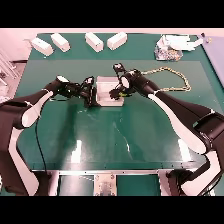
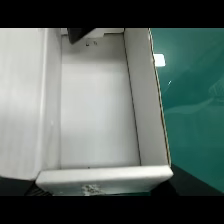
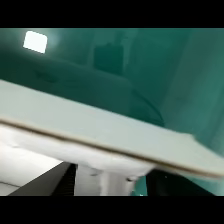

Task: Fold the box and place the chain.

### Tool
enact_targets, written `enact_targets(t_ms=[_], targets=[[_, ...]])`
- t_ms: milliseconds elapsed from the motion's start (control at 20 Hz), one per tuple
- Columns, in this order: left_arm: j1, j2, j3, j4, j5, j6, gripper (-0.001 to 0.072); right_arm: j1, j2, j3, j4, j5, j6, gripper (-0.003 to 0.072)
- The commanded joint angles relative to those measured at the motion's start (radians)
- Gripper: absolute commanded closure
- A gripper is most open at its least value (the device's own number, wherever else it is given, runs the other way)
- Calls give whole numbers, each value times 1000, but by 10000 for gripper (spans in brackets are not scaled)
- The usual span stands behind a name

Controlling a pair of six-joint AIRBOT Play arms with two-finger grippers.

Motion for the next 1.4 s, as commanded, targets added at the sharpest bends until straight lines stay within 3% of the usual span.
enact_targets(t_ms=[0, 600, 950, 1100, 1250, 1350], targets=[[1, 1, 0, 0, 4, -1, 175, -13, 4, 1, -23, 24, 6, 156], [1, 1, 0, 1, 4, -1, 175, -41, 212, 0, -56, 28, -121, 150], [1, 1, 0, 1, 4, -1, 176, -228, 216, -100, -35, 34, -514, 151], [1, 1, 0, 1, 4, -1, 176, -352, 216, -163, 156, -63, -863, 152], [1, 1, 0, 1, 4, -1, 175, -471, 212, -196, 439, -174, -1221, 152], [1, 1, 0, 1, 5, -1, 176, -535, 188, -196, 596, -167, -1424, 152]])
